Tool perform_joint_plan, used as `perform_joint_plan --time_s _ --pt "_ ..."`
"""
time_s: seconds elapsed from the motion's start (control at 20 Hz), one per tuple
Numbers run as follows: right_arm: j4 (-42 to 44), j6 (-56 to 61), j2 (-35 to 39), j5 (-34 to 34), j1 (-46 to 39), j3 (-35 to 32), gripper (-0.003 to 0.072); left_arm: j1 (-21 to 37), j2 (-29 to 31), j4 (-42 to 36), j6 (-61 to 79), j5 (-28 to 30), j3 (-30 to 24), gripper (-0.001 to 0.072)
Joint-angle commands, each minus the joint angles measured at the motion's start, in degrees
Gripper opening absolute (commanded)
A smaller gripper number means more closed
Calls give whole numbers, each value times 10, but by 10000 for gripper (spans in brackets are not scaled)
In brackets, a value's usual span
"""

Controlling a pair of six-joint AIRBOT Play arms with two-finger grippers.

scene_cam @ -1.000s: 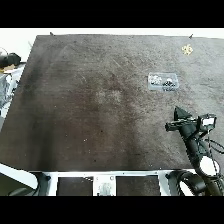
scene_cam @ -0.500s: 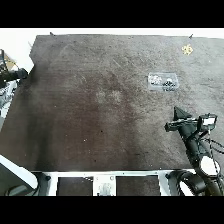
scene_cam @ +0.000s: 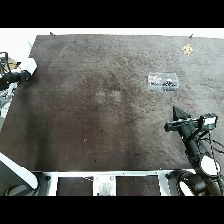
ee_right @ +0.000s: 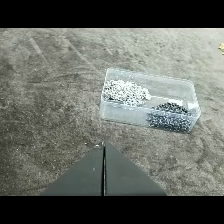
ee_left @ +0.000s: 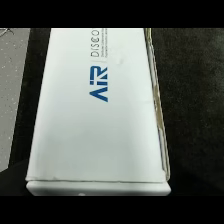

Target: Fold the box and place the chain.

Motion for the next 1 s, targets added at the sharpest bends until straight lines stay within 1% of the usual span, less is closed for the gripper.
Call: perform_joint_plan --time_s 0.0,0.05,0.1,0.35,0.5,0.65,0.8,0.85,0.9,0.95 --pt "1 0 0 1 1 0 2 0 -2 -1 1 9 1 109" --pt "1 0 0 1 1 0 2 0 -2 -1 1 10 1 484" --pt "1 0 0 1 1 0 2 0 -2 -1 1 10 1 709" --pt "1 0 0 1 1 0 2 1 16 -1 4 9 3 713" --pt "1 0 0 0 1 0 2 1 40 0 3 -29 30 714" --pt "1 0 0 0 1 0 2 1 83 -1 -1 -68 67 714" --pt "-2 -1 0 -1 0 0 2 1 150 -4 -36 -108 106 709" --pt "-2 -1 0 0 0 0 2 1 177 -9 -54 -131 116 511" --pt "-2 -1 0 0 0 0 2 0 203 -13 -55 -153 121 119" --pt "-2 -1 0 0 1 0 2 1 229 -30 -56 -171 124 10"
